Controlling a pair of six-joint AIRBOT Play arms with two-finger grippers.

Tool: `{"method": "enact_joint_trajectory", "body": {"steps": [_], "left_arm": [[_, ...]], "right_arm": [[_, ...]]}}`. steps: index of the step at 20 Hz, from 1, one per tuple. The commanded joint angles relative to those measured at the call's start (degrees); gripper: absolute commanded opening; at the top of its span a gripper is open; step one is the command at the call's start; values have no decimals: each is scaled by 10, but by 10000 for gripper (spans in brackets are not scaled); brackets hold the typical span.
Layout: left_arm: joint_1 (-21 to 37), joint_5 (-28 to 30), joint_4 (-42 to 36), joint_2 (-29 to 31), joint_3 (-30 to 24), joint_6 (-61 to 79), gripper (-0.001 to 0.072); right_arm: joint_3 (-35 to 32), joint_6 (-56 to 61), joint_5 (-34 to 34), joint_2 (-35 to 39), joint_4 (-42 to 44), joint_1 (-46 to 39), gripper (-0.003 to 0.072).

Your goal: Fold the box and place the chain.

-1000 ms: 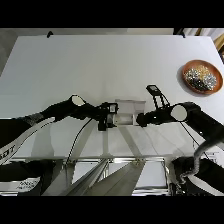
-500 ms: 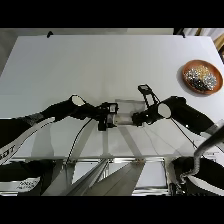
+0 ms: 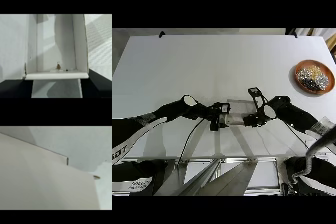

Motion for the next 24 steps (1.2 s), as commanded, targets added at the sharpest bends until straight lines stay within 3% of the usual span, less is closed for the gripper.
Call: {"method": "enact_joint_trajectory", "body": {"steps": [1, 3, 6, 8, 16, 17, 22, 24], "left_arm": [[0, 0, 0, 0, 0, 0, 256], [0, 0, 0, 0, 0, 0, 256], [0, 0, 0, 0, 0, 0, 256], [0, 0, 0, 0, 0, 0, 256], [0, 0, 0, 0, 0, 0, 256], [0, 0, 0, 0, 0, 0, 256], [0, 0, 0, 0, 0, 0, 256], [0, 0, 0, 0, 0, 0, 256]], "right_arm": [[1, 3, 5, -1, 1, 1, 63], [1, 4, 5, -1, 1, 1, 13], [1, 25, 5, -1, -6, 1, 23], [1, 37, 3, -1, -9, 1, 304], [12, 134, -23, -2, -44, 1, 288], [12, 135, -21, -3, -44, 1, 254], [12, 135, -14, -27, -44, 19, 244], [12, 135, -11, -28, -44, 19, 175]]}}
